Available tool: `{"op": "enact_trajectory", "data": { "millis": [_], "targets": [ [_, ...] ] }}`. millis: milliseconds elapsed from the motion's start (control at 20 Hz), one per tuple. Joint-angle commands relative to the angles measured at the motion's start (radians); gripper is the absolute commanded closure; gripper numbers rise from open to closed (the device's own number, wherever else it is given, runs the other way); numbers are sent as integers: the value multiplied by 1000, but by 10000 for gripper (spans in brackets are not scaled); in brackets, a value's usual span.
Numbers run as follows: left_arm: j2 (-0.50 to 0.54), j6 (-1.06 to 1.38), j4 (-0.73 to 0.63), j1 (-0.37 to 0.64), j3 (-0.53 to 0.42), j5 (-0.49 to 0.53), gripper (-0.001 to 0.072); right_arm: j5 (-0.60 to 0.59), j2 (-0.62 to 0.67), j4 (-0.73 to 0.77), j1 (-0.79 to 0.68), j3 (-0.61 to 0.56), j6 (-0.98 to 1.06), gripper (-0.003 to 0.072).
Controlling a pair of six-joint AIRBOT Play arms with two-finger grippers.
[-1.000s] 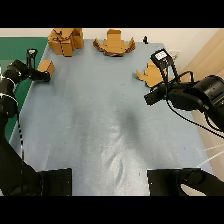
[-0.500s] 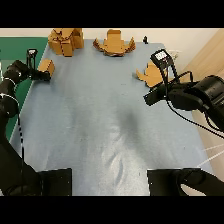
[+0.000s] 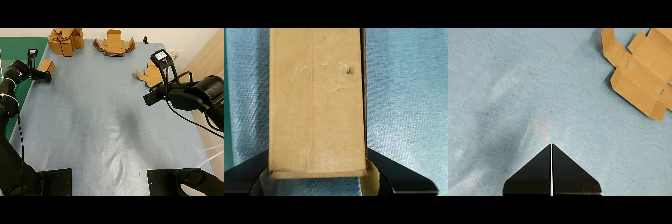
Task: Fold the box.
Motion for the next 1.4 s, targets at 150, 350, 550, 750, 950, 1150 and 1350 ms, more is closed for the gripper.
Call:
{"op": "enact_trajectory", "data": {
  "millis": [150, 350, 550, 750, 950, 1150, 1350],
  "targets": [
    [3, 0, 1, 0, 20, -10, 8, 0, -1, 1, -1, 0, 0, 678],
    [3, -1, 1, 0, 77, -21, 8, 0, 0, 1, -1, 0, 0, 678],
    [3, -1, 1, 0, 125, -40, 8, 0, 0, 1, -1, 0, 0, 678],
    [4, -1, 0, 0, 164, -79, 8, 0, 0, 1, -1, 0, 0, 678],
    [43, 0, 2, 0, 167, -89, 7, 0, -1, 1, -1, 0, 0, 679],
    [124, -1, -11, -5, 167, -171, 8, 2, -1, 2, -1, 0, 0, 678],
    [209, 53, -211, -26, 166, -623, 696, 46, -2, 156, -1, 0, -92, 679]
  ]
}}
